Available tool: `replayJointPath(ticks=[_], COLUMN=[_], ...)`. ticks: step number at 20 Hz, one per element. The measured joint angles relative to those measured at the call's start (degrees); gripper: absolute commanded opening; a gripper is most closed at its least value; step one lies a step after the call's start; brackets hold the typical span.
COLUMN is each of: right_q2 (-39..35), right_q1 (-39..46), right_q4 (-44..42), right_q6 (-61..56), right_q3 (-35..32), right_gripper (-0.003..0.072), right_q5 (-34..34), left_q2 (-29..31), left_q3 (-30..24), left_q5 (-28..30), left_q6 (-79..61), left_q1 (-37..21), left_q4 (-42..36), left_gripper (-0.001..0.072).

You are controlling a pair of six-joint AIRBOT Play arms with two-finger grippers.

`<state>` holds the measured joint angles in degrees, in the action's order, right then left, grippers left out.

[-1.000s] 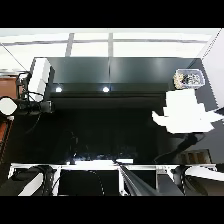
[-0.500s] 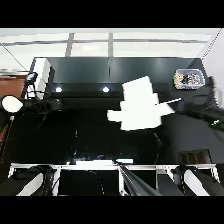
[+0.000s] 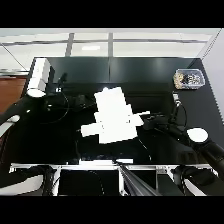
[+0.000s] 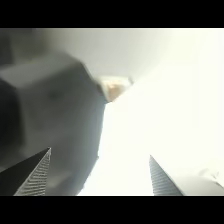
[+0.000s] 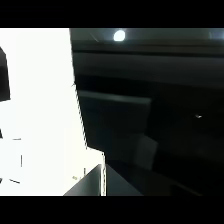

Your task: Fold the box and place the chain.

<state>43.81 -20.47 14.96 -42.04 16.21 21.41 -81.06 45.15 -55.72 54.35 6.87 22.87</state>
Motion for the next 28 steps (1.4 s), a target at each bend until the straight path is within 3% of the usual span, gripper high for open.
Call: replayJointPath(ticks=[5, 7, 9, 13, 18, 20, 21, 23, 24, 25, 26, 27, 28], right_q2=[-0.2, -0.2, -0.2, -0.3, -0.3, -0.3, -0.3, -0.3, -0.3, -0.2, -0.3, -0.3, -0.3], right_q1=[-2.6, -2.9, -3.0, -3.2, -3.2, -3.2, -3.2, -3.2, -3.2, -3.2, -3.2, -3.2, -3.2], right_q4=[-0.3, -0.3, -0.4, -0.4, -0.5, -0.9, -1.0, -1.1, -1.2, -1.3, -1.2, -0.7, 0.6], right_q6=[-0.5, -0.7, -0.9, -1.0, -1.1, -1.3, -1.3, -1.4, -1.4, -1.5, -1.5, -1.5, -1.4], right_q3=[-0.4, -0.5, -0.5, -0.5, -0.5, -0.5, -0.5, -0.5, -0.5, -0.5, -0.5, -0.4, 0.0], right_gripper=[0.0013, 0.0013, 0.0013, 0.0013, 0.0013, 0.0013, 0.0013, 0.0014, 0.0018, 0.025, 0.0646, 0.0707, 0.0707], right_q5=[-2.5, -2.7, -2.9, -3.0, -2.6, -2.4, -2.3, -2.1, -2.0, -1.9, -2.0, -2.0, -1.6], left_q2=[-13.2, -16.7, -18.7, -20.4, -20.9, -21.0, -21.1, -21.2, -21.4, -21.4, -21.4, -21.5, -21.4], left_q3=[5.8, 8.6, 11.6, 16.6, 19.4, 19.8, 19.9, 20.0, 20.1, 20.1, 20.2, 20.3, 20.4], left_q5=[-16.7, -22.9, -27.2, -30.4, -30.3, -29.5, -29.3, -29.1, -29.2, -29.9, -29.8, -29.6, -30.5], left_q6=[-8.9, -12.2, -14.1, -16.4, -19.6, -20.7, -21.2, -22.1, -22.3, -22.9, -22.7, -22.7, -22.7], left_q1=[2.3, 3.8, 5.3, 6.4, 6.2, 6.2, 6.2, 6.2, 6.2, 6.2, 6.2, 6.1, 6.0], left_q4=[-4.1, -3.6, 0.0, 6.3, 8.7, 9.1, 9.1, 9.3, 9.4, 9.1, 9.4, 9.9, 9.7], left_gripper=[0.0695, 0.0664, 0.0569, 0.0554, 0.0538, 0.0426, 0.0281, 0.0072, 0.0027, 0.0026, 0.0025, 0.0024, 0.0021])
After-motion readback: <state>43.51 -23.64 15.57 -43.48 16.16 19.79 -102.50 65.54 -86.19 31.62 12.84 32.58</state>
